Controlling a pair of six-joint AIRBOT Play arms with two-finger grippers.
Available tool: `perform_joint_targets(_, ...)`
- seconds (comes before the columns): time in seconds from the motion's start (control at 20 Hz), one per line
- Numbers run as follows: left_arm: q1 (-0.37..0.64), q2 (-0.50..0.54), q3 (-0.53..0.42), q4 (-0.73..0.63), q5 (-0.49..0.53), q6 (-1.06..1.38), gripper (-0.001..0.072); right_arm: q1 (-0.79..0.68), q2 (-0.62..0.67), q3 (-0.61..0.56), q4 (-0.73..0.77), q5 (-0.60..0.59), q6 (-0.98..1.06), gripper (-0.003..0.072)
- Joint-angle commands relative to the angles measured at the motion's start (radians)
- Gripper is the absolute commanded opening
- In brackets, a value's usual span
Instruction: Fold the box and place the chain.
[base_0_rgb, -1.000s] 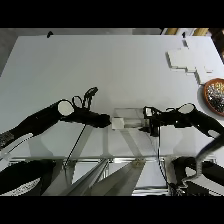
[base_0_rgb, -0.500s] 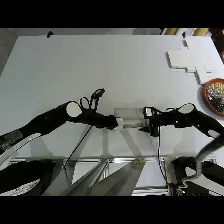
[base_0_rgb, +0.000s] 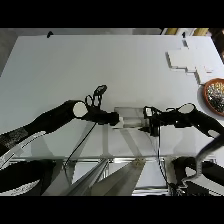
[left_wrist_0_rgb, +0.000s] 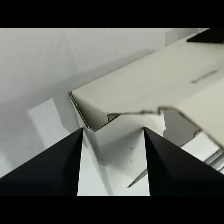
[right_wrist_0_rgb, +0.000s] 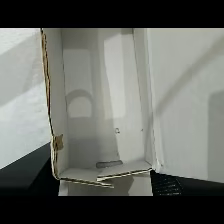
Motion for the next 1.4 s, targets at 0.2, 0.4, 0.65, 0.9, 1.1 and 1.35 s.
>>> perform_joint_targets(0.2,-0.069,-0.071,0.107,0.159,-0.07,-0.229,0.0413,0.0,0.0,0.0,0.0,0.001,0.0,0.0401)
perform_joint_targets(0.4,-0.085,-0.116,0.187,0.288,-0.214,-0.395,0.0404,0.0,0.0,0.0,0.0,0.001,0.0,0.0401)
perform_joint_targets(0.65,-0.109,-0.229,0.377,0.442,-0.463,-0.573,0.0386,0.0,0.0,0.0,0.0,0.002,0.0,0.0401)
perform_joint_targets(0.9,-0.152,-0.357,0.531,0.498,-0.566,-0.68,0.0366,0.0,0.0,0.0,0.0,0.001,0.0,0.0401)
perform_joint_targets(1.1,-0.158,-0.391,0.545,0.509,-0.572,-0.766,0.0344,0.0,0.0,0.0,0.0,0.001,0.0,0.0401)
perform_joint_targets(1.35,-0.158,-0.395,0.545,0.525,-0.582,-0.78,0.0254,0.0,0.0,0.0,0.0,0.001,0.0,0.0401)
